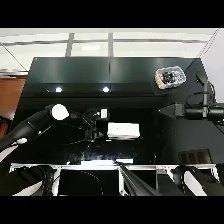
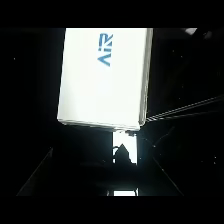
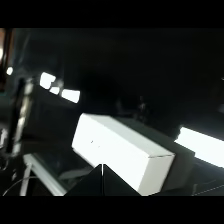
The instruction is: Fold the box and place the chain.
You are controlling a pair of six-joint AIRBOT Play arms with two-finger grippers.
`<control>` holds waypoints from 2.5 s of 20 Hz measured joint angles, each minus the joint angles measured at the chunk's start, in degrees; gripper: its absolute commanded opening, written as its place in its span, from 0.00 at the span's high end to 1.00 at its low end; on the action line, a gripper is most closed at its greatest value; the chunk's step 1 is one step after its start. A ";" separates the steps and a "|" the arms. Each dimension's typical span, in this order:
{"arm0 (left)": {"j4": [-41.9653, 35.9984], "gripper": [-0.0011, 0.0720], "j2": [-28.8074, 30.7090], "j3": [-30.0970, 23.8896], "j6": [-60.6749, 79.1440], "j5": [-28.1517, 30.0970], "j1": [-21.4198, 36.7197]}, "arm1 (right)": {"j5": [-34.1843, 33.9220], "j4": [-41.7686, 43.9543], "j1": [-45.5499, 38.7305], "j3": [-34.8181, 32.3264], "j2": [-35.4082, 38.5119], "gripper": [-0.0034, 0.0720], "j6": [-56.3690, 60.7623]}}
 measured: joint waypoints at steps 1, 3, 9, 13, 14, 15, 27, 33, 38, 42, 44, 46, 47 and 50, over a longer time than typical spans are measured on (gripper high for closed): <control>0.42 0.01 0.04 1.01 -1.05 -0.11 -0.81 | -0.13 -0.61 -0.59 0.00 0.24 0.93 0.02; 0.70 0.02 -1.16 3.50 -2.47 -0.11 -2.97 | -0.59 -1.60 -1.29 0.00 0.59 0.93 0.24; -4.33 0.02 -10.45 12.20 -4.00 2.80 -7.26 | -0.87 -2.75 -1.99 0.00 0.90 0.93 0.22; -6.56 0.02 -13.86 14.53 -4.35 1.70 -7.98 | -0.90 -2.91 -2.08 0.00 0.94 0.93 0.20; -6.78 0.02 -14.38 14.80 -4.42 1.51 -8.07 | -0.79 -2.91 -2.08 0.00 0.94 0.93 0.15; -7.08 0.02 -14.78 14.97 -4.59 1.31 -8.11 | -0.76 -2.93 -2.08 0.00 0.94 0.93 0.00; -7.82 0.02 -16.55 15.43 -4.79 -2.54 -8.41 | -0.76 -3.02 -2.08 0.00 0.94 0.93 -0.87; -6.91 0.02 -16.57 15.43 -4.79 -2.51 -9.07 | -0.76 -3.02 -2.08 0.00 0.94 0.93 -0.92; -5.90 0.02 -16.63 15.43 -4.79 -2.25 -9.25 | -0.79 -3.02 -2.08 0.00 0.94 0.93 -0.92; -5.66 0.02 -16.63 15.43 -4.79 -2.19 -9.25 | -0.79 -3.02 -2.08 0.00 0.94 0.93 -0.94; -5.62 0.02 -16.63 15.43 -4.79 -2.14 -9.25 | -0.79 -3.04 -2.08 0.00 0.94 0.93 -0.94; -5.60 0.02 -16.63 15.43 -4.79 -2.10 -9.27 | -0.79 -3.04 -2.08 0.00 0.94 0.93 -0.94; -5.60 0.02 -16.63 15.43 -4.79 -2.10 -9.29 | -0.79 -3.04 -2.08 0.00 0.94 0.93 -0.94; -5.44 0.02 -16.81 15.43 -4.79 -1.81 -9.75 | -0.79 -3.04 -2.08 0.00 0.94 0.93 -0.94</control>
